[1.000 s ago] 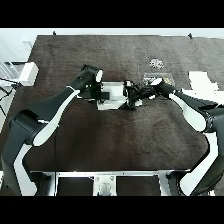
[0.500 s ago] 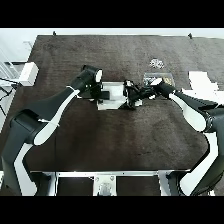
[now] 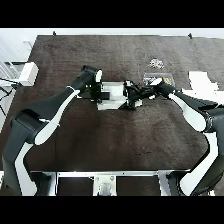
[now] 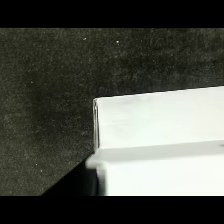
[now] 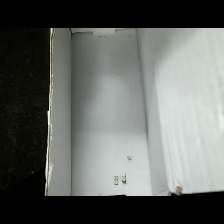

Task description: Fold the box and place the chain.

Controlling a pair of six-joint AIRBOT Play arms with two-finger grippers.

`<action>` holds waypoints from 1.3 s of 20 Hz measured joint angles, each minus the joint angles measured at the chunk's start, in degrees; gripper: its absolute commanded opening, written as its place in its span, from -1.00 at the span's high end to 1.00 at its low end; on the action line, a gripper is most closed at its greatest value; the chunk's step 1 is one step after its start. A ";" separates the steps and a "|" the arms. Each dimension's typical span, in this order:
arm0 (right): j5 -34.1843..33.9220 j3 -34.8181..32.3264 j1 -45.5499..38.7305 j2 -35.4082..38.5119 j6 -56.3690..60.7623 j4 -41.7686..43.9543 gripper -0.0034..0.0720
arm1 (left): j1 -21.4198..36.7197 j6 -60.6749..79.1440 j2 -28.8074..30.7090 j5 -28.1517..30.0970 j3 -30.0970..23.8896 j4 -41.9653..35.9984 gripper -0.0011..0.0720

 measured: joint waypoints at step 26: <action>0.00 0.00 0.00 -0.02 0.04 -0.02 -0.64 | 11.15 45.31 15.91 -8.79 5.14 -14.32 -0.91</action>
